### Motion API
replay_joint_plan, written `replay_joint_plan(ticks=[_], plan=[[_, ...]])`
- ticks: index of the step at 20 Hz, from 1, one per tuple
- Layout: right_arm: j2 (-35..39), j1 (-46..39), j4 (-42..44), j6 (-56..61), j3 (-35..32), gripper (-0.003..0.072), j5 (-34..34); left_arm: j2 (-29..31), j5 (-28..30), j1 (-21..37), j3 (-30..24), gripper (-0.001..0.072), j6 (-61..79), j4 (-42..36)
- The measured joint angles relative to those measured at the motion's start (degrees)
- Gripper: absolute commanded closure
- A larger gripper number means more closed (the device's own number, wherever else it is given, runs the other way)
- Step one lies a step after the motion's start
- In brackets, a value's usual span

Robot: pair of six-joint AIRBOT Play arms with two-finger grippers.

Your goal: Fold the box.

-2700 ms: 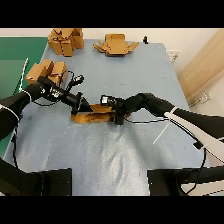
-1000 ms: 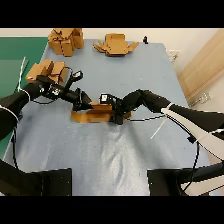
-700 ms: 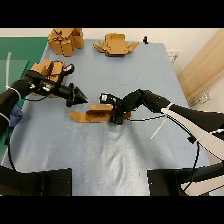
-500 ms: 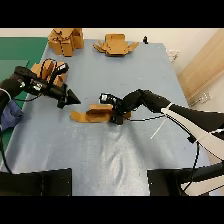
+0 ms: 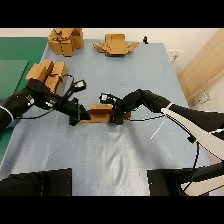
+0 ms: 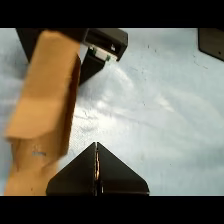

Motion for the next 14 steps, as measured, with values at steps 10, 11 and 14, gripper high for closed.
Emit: replay_joint_plan(ticks=[10,11,14], plan=[[0.0,0.0,-1.0,0.0,0.0,0.0086,-0.2,0.9,21.2,-5.1,-1.4,0.0700,0.5,-5.9],[0.0,0.1,-1.4,0.0,0.0,0.0087,-0.2,0.9,22.1,-5.2,-1.3,0.0700,0.5,-6.3],[0.0,0.1,-2.5,0.0,0.0,0.0087,-0.3,0.0,25.5,-5.3,-0.5,0.0700,0.7,-7.3]])
